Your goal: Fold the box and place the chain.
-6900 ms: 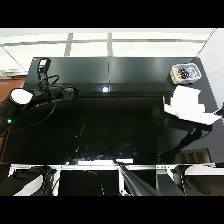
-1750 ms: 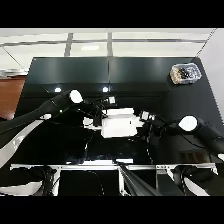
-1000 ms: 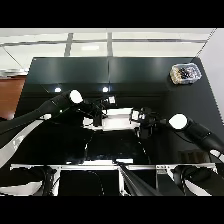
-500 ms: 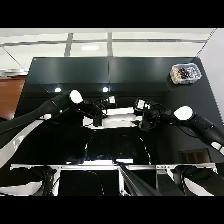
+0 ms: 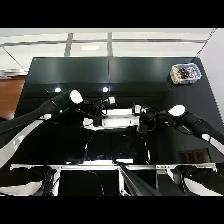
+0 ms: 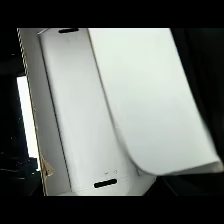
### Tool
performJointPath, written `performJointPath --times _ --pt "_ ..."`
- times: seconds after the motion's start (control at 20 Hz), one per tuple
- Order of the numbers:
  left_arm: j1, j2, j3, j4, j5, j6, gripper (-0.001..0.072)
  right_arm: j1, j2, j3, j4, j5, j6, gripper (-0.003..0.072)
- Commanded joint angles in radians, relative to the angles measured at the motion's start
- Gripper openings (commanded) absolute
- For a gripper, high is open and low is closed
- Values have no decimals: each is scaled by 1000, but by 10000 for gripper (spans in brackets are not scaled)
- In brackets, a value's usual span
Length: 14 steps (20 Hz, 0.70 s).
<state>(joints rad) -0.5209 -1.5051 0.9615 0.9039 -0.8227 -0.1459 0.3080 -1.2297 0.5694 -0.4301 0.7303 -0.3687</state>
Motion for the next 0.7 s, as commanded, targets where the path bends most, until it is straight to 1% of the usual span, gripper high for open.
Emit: performJointPath --times 0.0,0.2,0.3,0.4,0.65 --pt "-1 0 0 0 2 0 27 6 -16 9 -46 33 -34 699" --pt "-1 0 0 0 2 0 28 48 -22 24 -56 17 -34 699" --pt "-1 0 0 0 2 0 28 47 -39 53 -96 18 -32 699" --pt "-1 0 0 0 0 0 28 47 -58 79 -103 18 -30 699" --pt "-1 0 0 0 -2 -1 27 47 -97 84 -106 28 5 699"
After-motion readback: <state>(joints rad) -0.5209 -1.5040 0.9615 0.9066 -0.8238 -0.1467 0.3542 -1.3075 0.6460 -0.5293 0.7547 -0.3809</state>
